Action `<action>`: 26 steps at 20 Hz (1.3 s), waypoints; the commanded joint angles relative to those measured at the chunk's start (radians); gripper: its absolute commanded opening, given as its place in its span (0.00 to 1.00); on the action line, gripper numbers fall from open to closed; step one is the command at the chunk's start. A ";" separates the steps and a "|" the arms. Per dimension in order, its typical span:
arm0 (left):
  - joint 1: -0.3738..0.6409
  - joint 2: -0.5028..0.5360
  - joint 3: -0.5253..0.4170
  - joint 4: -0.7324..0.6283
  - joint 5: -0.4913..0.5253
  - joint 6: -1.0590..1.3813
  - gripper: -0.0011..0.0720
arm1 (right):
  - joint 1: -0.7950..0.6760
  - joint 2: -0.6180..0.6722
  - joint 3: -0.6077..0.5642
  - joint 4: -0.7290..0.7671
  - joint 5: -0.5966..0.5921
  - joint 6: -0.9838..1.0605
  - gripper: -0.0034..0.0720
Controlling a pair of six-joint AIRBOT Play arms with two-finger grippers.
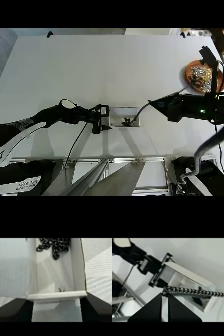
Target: Fold the box and place the chain.
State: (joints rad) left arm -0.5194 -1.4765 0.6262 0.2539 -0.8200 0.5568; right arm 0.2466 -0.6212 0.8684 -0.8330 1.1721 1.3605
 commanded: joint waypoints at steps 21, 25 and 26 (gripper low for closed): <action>0.000 0.001 0.001 0.000 0.000 0.000 0.22 | 0.391 -0.443 -0.092 -0.284 -0.219 0.122 0.16; 0.000 0.001 0.001 0.000 0.000 0.000 0.22 | 0.391 -0.395 -0.071 -0.291 -0.156 0.093 0.29; 0.000 0.001 0.001 0.000 0.000 0.000 0.22 | 0.385 -0.375 -0.048 -0.295 -0.137 0.076 0.29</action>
State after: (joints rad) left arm -0.5194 -1.4765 0.6262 0.2543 -0.8200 0.5571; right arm 0.6353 -1.0279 0.7933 -1.1206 0.9855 1.4658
